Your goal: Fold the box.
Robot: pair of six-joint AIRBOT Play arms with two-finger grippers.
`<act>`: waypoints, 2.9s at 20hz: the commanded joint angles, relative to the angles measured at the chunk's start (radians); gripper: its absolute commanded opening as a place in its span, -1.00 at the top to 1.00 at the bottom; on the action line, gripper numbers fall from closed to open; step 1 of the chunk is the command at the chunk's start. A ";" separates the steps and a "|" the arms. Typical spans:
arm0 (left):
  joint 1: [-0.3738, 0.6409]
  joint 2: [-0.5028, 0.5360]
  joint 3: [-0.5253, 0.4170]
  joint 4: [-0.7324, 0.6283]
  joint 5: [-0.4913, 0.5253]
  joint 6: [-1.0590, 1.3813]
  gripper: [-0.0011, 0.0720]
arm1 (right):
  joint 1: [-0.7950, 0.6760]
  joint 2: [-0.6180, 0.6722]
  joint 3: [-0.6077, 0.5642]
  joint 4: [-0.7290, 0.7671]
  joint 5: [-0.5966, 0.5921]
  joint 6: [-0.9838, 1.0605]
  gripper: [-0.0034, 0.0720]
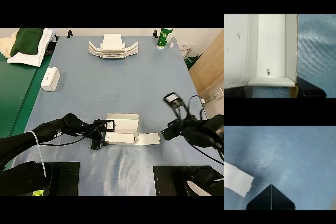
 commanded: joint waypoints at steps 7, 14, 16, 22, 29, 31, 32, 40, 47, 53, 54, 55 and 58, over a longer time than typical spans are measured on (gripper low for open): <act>-0.001 0.000 0.001 0.000 0.000 0.001 -0.31 | -0.527 -0.300 -0.103 0.757 0.063 -0.288 0.91; -0.001 0.000 0.001 0.000 0.001 0.001 -0.31 | -0.550 -0.317 -0.120 0.859 0.048 -0.417 0.91; -0.001 0.000 0.001 0.001 0.000 0.001 -0.31 | -0.545 -0.316 -0.132 0.951 0.032 -0.491 0.91; -0.001 0.000 0.001 0.001 0.000 0.001 -0.31 | -0.537 -0.316 -0.142 0.981 0.063 -0.507 0.91; -0.001 0.000 0.001 0.000 0.000 0.001 -0.31 | -0.538 -0.317 -0.166 0.953 0.094 -0.506 0.91; -0.001 0.000 0.001 0.000 0.000 0.001 -0.31 | -0.538 -0.317 -0.180 0.967 0.097 -0.506 0.91; -0.001 0.000 0.001 0.000 0.000 0.001 -0.31 | -0.537 -0.317 -0.182 0.971 0.098 -0.506 0.91; -0.001 0.000 0.001 0.000 0.000 0.001 -0.31 | -0.537 -0.313 -0.178 1.107 0.018 -0.507 0.91; -0.001 0.000 0.001 0.001 0.000 0.001 -0.31 | -0.523 -0.238 -0.160 1.148 -0.005 -0.506 0.55; -0.001 0.000 0.001 0.000 0.000 0.001 -0.31 | -0.340 -0.258 -0.134 1.144 0.094 -0.505 0.07; -0.001 0.000 0.001 0.001 0.000 0.001 -0.31 | -0.300 -0.263 -0.129 1.120 0.146 -0.480 0.07; -0.001 0.000 0.001 0.001 0.000 0.001 -0.31 | -0.264 -0.269 -0.115 1.081 0.184 -0.432 0.07; -0.001 0.000 0.001 0.001 0.000 0.001 -0.31 | -0.140 -0.285 -0.032 0.909 0.227 -0.211 0.07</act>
